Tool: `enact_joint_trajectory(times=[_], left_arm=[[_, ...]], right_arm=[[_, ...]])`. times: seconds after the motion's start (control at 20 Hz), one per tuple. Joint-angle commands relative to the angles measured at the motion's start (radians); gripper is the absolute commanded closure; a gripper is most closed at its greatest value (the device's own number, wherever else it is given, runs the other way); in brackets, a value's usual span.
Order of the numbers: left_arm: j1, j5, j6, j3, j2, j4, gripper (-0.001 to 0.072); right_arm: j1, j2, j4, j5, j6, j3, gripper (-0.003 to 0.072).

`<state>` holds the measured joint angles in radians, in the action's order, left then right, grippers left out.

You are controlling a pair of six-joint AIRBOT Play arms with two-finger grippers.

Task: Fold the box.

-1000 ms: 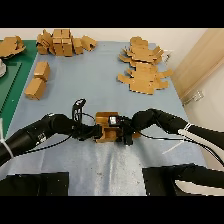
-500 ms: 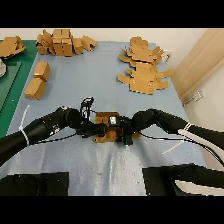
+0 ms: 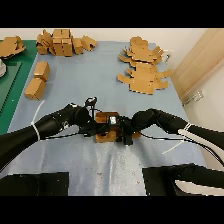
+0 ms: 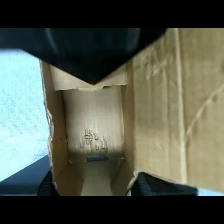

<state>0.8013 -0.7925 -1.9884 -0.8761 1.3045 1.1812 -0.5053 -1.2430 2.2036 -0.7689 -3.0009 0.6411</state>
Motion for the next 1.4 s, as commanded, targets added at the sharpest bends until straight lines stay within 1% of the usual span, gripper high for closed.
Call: enact_joint_trajectory(times=[0.0,0.1,0.2,0.35,0.4,0.45,0.6,0.65,0.7,0.75,0.8,0.85,1.15,1.2,1.25,1.3,1.35], left_arm=[[0.041,-0.088,-0.138,-0.075,0.052,0.154,0.0187],[0.066,-0.16,-0.186,-0.13,0.09,0.235,0.0186],[0.073,-0.213,-0.191,-0.162,0.121,0.245,0.0187],[0.08,-0.225,-0.238,-0.172,0.147,0.252,0.019],[0.08,-0.229,-0.246,-0.172,0.152,0.251,0.0364],[0.08,-0.23,-0.25,-0.174,0.154,0.251,0.0415],[0.085,-0.229,-0.25,-0.195,0.154,0.251,0.0416],[0.088,-0.232,-0.25,-0.204,0.154,0.251,0.0427],[0.091,-0.234,-0.248,-0.21,0.154,0.252,0.0584],[0.095,-0.233,-0.246,-0.212,0.154,0.251,0.0668],[0.097,-0.233,-0.246,-0.212,0.154,0.251,0.067],[0.097,-0.233,-0.246,-0.212,0.154,0.251,0.0699],[0.097,-0.235,-0.246,-0.212,0.154,0.246,0.0698],[0.097,-0.236,-0.246,-0.212,0.154,0.246,0.0696],[0.097,-0.235,-0.246,-0.212,0.154,0.246,0.0577],[0.097,-0.236,-0.246,-0.212,0.154,0.246,0.0285],[0.097,-0.237,-0.256,-0.212,0.154,0.246,0.0172]], right_arm=[[-0.001,0.0,0.0,0.0,0.0,0.0,0.0244],[-0.001,0.0,0.0,0.0,0.0,0.0,0.0244],[-0.001,0.0,0.0,0.0,0.0,0.0,0.0244],[-0.001,0.0,0.0,0.0,0.0,0.0,0.0244],[-0.001,0.0,0.0,0.0,0.0,0.0,0.0244],[-0.001,0.0,0.0,0.0,0.0,0.0,0.0244],[-0.001,0.0,0.0,0.0,0.0,0.0,0.0244],[-0.001,0.0,0.0,0.0,0.0,0.0,0.0244],[-0.001,0.0,0.0,0.0,0.0,0.0,0.0244],[-0.001,0.0,0.0,0.001,0.0,0.0,0.0244],[-0.001,0.0,0.0,0.0,0.0,0.0,0.0244],[-0.001,0.0,0.0,0.0,0.0,0.0,0.0244],[-0.001,0.0,0.0,0.0,0.0,0.0,0.0244],[-0.001,0.0,0.0,0.0,0.0,0.0,0.0244],[-0.001,0.0,0.0,0.001,0.0,0.0,0.0244],[-0.001,0.0,0.0,0.001,0.0,0.0,0.0244],[-0.001,0.0,0.0,0.001,0.0,0.0,0.0243]])
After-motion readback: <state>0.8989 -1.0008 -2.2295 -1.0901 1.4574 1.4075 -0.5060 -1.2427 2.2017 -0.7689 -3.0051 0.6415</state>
